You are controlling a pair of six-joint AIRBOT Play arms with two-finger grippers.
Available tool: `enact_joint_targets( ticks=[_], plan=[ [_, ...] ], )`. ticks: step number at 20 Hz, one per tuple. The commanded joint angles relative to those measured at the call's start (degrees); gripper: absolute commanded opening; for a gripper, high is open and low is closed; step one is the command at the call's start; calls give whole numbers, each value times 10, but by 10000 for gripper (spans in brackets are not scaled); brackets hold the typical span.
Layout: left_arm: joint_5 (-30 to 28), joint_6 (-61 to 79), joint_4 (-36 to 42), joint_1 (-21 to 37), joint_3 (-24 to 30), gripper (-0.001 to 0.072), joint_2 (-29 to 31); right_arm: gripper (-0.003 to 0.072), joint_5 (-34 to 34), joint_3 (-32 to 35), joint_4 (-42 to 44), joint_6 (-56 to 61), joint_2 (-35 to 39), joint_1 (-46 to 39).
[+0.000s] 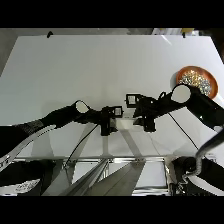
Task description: Fold the box and place the chain.
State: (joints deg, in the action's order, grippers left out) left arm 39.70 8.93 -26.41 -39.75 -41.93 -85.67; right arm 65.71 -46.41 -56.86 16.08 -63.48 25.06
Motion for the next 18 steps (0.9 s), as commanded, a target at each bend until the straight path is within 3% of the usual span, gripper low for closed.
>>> enact_joint_targets(
  ticks=[1,6,10,13,15,18],
  plan=[
    [0,0,0,0,0,271,0,339,-29,1,-17,-1,2,8],
    [0,0,0,0,0,271,0,334,-53,1,-17,-1,2,8],
    [0,0,0,0,0,271,0,170,-52,1,-19,-1,2,8],
    [0,0,0,0,0,271,0,145,-51,3,-19,-1,2,8],
    [0,0,0,0,0,271,0,55,-53,10,-19,-2,1,8],
    [0,0,0,0,0,271,0,55,-61,25,-19,-12,2,8]
  ],
)
